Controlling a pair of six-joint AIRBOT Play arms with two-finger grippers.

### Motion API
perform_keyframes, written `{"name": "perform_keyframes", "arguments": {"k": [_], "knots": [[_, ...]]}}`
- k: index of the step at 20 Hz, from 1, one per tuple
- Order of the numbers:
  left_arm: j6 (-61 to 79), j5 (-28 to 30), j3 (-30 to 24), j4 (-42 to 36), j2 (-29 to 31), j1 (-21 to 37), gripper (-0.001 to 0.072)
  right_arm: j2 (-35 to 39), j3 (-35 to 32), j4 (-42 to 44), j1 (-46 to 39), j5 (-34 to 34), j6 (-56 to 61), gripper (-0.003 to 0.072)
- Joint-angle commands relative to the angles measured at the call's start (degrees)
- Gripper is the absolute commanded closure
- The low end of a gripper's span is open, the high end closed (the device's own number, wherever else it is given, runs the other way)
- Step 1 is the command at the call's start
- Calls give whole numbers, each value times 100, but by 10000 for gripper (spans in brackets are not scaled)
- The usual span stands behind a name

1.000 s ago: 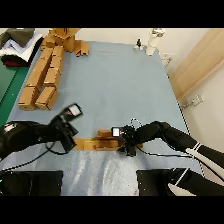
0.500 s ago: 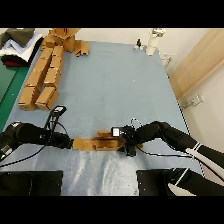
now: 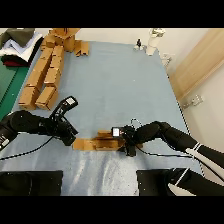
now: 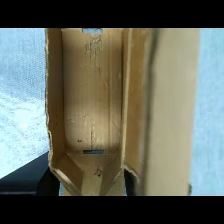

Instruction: Fold the box.

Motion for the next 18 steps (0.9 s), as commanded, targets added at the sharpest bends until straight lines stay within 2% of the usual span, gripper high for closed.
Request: {"name": "perform_keyframes", "arguments": {"k": [1,2,3,4,7,10,13,17,18], "knots": [[1823,-131,131,-542,0,-175,697,2,4,2,0,2,2,268],[2081,-70,131,-625,-70,-297,696,2,4,2,0,2,2,268],[2393,-31,131,-697,-192,-457,552,2,4,2,0,2,2,268],[2601,28,131,-708,-350,-627,280,2,4,2,0,2,2,269],[2959,339,131,-702,-754,-1001,272,2,4,2,0,2,2,269],[3412,538,131,-702,-1154,-1117,272,2,4,2,0,2,2,269],[3528,546,133,-675,-1510,-1115,272,2,4,2,0,2,2,269],[3521,496,136,-710,-1604,-1117,276,2,4,2,0,2,2,269],[3521,446,133,-726,-1604,-1117,397,2,4,2,0,2,2,269]]}}
